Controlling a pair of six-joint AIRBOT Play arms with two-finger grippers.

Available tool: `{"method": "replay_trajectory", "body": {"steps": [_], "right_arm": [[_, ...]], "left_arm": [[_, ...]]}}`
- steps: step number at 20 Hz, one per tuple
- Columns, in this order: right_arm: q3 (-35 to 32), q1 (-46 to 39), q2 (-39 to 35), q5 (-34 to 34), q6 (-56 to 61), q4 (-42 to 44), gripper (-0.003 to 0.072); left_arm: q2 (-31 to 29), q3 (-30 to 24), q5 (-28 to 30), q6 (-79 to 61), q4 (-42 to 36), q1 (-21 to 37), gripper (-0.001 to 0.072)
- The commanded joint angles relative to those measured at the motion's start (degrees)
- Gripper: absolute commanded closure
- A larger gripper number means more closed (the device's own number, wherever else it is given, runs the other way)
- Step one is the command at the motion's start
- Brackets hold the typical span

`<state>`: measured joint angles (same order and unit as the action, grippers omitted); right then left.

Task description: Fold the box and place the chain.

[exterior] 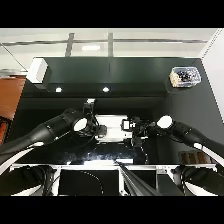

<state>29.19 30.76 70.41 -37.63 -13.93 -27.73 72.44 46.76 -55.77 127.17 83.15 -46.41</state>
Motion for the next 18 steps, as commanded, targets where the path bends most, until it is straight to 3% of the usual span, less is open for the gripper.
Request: {"method": "replay_trajectory", "body": {"steps": [1,3,10,13,16,18], "right_arm": [[0.0,0.1,0.0,0.0,0.0,0.0,0.0623],[0.0,0.1,0.0,0.0,0.0,0.0,0.0624],[0.0,0.1,0.0,0.0,0.0,0.0,0.0623],[0.0,0.1,0.0,0.0,0.0,0.0,0.0624],[0.0,0.1,0.0,0.0,0.0,0.0,0.0624],[0.0,0.1,0.0,0.0,0.0,0.0,0.0623]], "left_arm": [[4.0,3.5,-2.3,5.1,2.1,-1.7,0.0249],[4.7,4.0,-2.0,7.2,2.5,-2.0,0.0294],[5.4,4.5,-3.0,10.6,3.0,-2.1,0.0304],[5.9,4.5,-3.1,10.9,2.9,-2.4,0.0358],[6.2,4.6,-2.9,10.9,2.9,-2.6,0.0361],[6.3,4.5,-3.0,10.9,3.0,-2.6,0.0418]]}}
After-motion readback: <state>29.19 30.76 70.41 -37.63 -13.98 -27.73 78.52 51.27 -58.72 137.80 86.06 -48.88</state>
